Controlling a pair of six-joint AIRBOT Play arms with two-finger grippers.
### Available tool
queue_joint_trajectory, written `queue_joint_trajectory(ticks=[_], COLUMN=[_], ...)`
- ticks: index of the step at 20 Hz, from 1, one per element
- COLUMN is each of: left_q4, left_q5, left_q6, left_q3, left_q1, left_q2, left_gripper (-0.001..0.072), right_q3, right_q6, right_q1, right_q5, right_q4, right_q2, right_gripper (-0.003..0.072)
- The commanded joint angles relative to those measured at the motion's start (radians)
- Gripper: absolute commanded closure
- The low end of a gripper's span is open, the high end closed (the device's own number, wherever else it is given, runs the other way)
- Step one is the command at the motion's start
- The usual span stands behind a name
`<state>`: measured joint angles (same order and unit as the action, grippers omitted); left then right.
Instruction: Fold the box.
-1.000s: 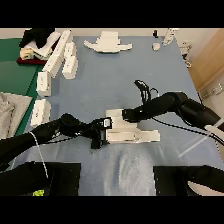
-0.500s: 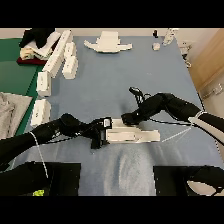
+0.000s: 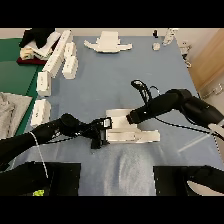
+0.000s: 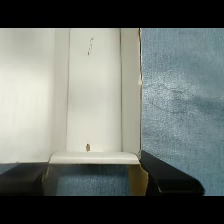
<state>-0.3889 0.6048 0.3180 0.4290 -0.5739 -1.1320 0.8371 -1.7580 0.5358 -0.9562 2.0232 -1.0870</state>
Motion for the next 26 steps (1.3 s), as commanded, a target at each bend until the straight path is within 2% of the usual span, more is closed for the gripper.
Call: queue_joint_trajectory(ticks=[1,3,5,6,7,9,10,13,16,19,26], left_q4=[0.0,0.0,0.0,0.0,0.0,0.0,0.0,0.0,0.0,0.0,0.0], left_q5=[0.0,0.0,0.0,0.0,0.0,0.0,0.0,0.0,0.0,0.0,0.0], left_q6=[0.0,0.0,0.0,0.0,0.0,0.0,0.0,0.0,0.0,0.0,0.0], left_q3=[0.001,0.001,0.001,0.001,0.001,0.001,0.001,0.001,0.001,0.001,0.001], left_q1=[0.001,0.001,0.001,0.001,0.001,0.001,0.001,0.001,0.001,0.001,0.001], left_q2=[0.0,0.0,0.0,0.0,0.0,0.0,0.0,0.0,0.0,0.0,0.0], left_gripper=[0.0356,0.0356,0.0356,0.0356,0.0356,0.0356,0.0356,0.0356,0.0356,0.0356,0.0356], right_q3=[-0.002,-0.016,-0.045,-0.061,-0.075,-0.099,-0.108,-0.141,-0.205,-0.278,-0.341], right_q6=[-0.28,-0.375,-0.401,-0.402,-0.415,-0.513,-0.562,-0.754,-0.929,-0.982,-1.032], right_q1=[0.001,0.001,0.002,0.002,0.002,0.002,0.002,0.002,-0.008,-0.008,-0.01], right_q5=[-0.188,-0.292,-0.349,-0.357,-0.357,-0.352,-0.337,-0.244,-0.072,0.053,0.156], right_q4=[0.05,0.096,0.078,0.055,0.03,-0.039,-0.082,-0.181,-0.183,-0.171,-0.097], right_q2=[0.131,0.193,0.242,0.257,0.265,0.262,0.255,0.24,0.238,0.238,0.224], right_gripper=[0.0685,0.0685,0.0683,0.0596,0.0456,0.0239,0.0174,0.0084,0.0083,0.0083,0.0097])
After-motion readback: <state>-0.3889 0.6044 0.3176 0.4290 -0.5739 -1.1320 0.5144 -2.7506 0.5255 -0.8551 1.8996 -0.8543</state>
